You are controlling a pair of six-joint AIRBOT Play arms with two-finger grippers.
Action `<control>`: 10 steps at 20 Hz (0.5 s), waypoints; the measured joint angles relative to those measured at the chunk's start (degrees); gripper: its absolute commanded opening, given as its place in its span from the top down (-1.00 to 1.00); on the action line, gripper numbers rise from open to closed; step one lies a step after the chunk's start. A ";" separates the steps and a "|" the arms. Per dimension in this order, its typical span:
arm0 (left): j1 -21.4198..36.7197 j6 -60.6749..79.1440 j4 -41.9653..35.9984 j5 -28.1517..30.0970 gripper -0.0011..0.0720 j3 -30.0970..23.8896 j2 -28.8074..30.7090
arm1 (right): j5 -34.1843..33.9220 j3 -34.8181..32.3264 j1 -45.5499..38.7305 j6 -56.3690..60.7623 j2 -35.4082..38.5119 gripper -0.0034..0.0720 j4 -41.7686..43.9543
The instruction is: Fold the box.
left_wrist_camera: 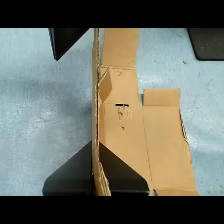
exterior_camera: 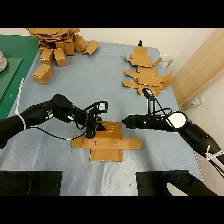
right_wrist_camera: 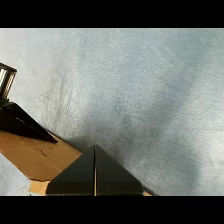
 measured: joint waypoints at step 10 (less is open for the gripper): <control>-0.87 7.10 -4.24 6.73 0.94 0.39 0.15 | -2.62 0.00 0.00 0.02 0.00 0.91 -0.13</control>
